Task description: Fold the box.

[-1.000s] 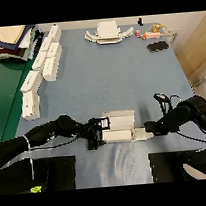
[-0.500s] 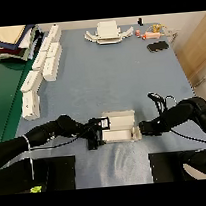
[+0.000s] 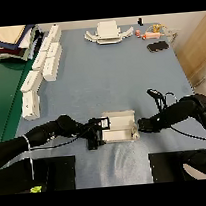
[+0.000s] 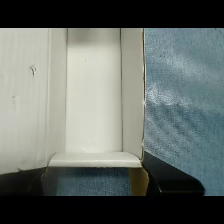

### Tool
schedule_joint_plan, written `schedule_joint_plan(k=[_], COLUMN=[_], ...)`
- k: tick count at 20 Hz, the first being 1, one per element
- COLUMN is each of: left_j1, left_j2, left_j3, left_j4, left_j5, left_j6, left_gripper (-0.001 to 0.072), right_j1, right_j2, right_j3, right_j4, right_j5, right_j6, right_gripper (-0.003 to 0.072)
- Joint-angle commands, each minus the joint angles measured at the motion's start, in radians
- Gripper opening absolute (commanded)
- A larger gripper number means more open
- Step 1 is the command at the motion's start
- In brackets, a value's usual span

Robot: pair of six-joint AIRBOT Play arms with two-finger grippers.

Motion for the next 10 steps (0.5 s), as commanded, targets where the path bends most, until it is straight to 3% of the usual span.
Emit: schedule_joint_plan(k=[1,3,4,10], left_j1=[0.001,0.001,0.001,0.001], left_j2=[0.001,0.001,0.001,0.001], left_j3=[0.001,0.001,0.001,0.001], left_j4=[0.0,0.0,0.0,0.0], left_j5=[0.0,0.0,0.0,0.0], left_j6=[0.0,0.0,0.0,0.0], left_gripper=[0.0487,0.0487,0.0487,0.0487], right_j1=[0.0,0.001,0.002,0.016], right_j2=[0.0,-0.004,-0.004,-0.014], right_j3=[0.026,0.026,0.026,0.026], right_j4=[0.006,0.01,0.014,0.023], right_j5=[-0.013,-0.031,-0.031,-0.023], right_j6=[-0.008,-0.007,-0.008,-0.015], right_gripper=[0.0184,0.0201,0.0364,0.0384])
